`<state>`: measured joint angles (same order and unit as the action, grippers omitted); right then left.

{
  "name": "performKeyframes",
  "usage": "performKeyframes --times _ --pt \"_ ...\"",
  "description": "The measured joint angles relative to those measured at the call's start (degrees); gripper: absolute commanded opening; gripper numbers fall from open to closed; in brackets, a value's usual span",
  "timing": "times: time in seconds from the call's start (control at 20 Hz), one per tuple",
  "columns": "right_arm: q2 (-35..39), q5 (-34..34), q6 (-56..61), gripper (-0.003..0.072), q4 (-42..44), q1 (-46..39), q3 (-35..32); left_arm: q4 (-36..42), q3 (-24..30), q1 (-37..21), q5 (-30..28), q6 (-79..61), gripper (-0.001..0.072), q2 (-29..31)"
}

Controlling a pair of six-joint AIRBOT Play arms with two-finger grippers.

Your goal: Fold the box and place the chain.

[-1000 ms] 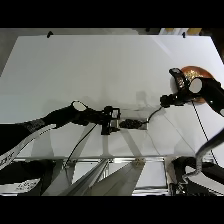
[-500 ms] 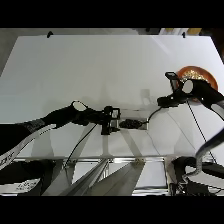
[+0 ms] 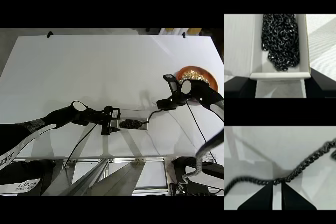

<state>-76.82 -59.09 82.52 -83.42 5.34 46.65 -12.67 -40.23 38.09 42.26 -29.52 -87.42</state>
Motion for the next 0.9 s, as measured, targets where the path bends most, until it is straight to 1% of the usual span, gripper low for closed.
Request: performKeyframes --times 0.1,0.3,0.55,0.7,0.9 --pt "1.3 -0.4 0.0 0.0013 -0.4 0.9 0.1 0.0 0.0 0.0 0.0 0.0 0.0389 0.0" --pt "5.1 -4.0 0.0 0.0013 -0.6 2.0 0.1 0.0 0.0 0.0 0.0 0.0 0.0389 0.0" --pt "12.9 -8.3 -0.2 0.0013 1.4 2.4 0.1 0.0 0.0 0.0 0.0 0.0 0.0389 0.0" --pt "19.8 -11.9 -1.8 0.0013 6.9 2.4 0.0 0.0 0.0 0.0 0.0 0.0 0.0389 0.0" --pt "29.7 -14.8 -5.3 0.0014 17.8 2.4 0.0 0.0 0.0 0.0 0.0 0.0 0.0389 0.0"
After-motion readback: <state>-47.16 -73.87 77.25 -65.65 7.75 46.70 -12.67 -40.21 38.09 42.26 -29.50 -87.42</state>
